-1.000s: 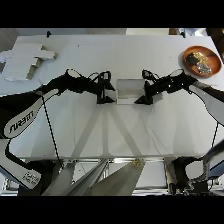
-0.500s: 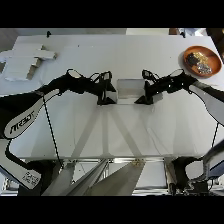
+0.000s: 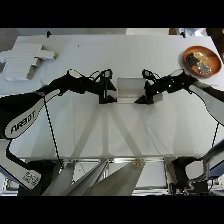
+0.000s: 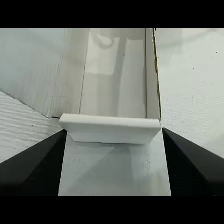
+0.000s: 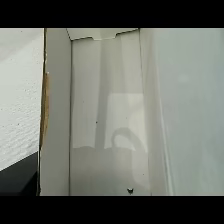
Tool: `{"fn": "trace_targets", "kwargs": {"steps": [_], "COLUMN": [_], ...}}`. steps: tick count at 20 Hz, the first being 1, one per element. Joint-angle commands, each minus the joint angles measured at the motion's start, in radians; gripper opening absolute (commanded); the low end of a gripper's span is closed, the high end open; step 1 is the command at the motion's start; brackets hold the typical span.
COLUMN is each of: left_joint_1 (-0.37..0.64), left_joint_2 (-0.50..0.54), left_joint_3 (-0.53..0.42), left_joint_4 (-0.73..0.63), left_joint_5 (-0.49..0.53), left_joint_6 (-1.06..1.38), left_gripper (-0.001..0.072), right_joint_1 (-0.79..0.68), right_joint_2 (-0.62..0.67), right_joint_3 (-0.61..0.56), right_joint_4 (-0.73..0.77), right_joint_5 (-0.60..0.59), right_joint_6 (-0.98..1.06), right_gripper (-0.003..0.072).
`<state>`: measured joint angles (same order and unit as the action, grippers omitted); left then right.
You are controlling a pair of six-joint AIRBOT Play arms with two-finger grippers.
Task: Fold the box and place the chain.
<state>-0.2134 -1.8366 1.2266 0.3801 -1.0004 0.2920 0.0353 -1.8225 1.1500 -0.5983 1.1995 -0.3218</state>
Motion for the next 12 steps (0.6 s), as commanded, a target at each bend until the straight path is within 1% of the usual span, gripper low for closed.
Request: {"fn": "trace_targets", "kwargs": {"steps": [1, 4, 5, 12], "left_joint_1": [0.002, 0.003, 0.002, 0.016], "left_joint_2": [0.000, 0.001, 0.001, 0.003], "left_joint_3": [0.000, 0.000, 0.000, 0.000], "left_joint_4": [0.055, 0.058, 0.058, 0.059], "left_joint_5": [0.006, -0.001, -0.001, 0.017], "left_joint_6": [-0.008, -0.008, -0.008, -0.004], "left_gripper": [0.0637, 0.0657, 0.0709, 0.0705], "right_joint_1": [0.001, 0.001, 0.001, 0.001], "right_joint_2": [0.000, 0.000, 0.000, 0.000], "right_joint_3": [0.001, 0.001, 0.001, 0.001], "right_joint_4": [0.000, 0.000, 0.000, 0.000], "right_joint_5": [0.001, 0.001, 0.001, 0.001], "right_joint_6": [0.000, 0.000, 0.000, 0.000], "right_gripper": [0.0596, 0.0596, 0.0596, 0.0596]}}
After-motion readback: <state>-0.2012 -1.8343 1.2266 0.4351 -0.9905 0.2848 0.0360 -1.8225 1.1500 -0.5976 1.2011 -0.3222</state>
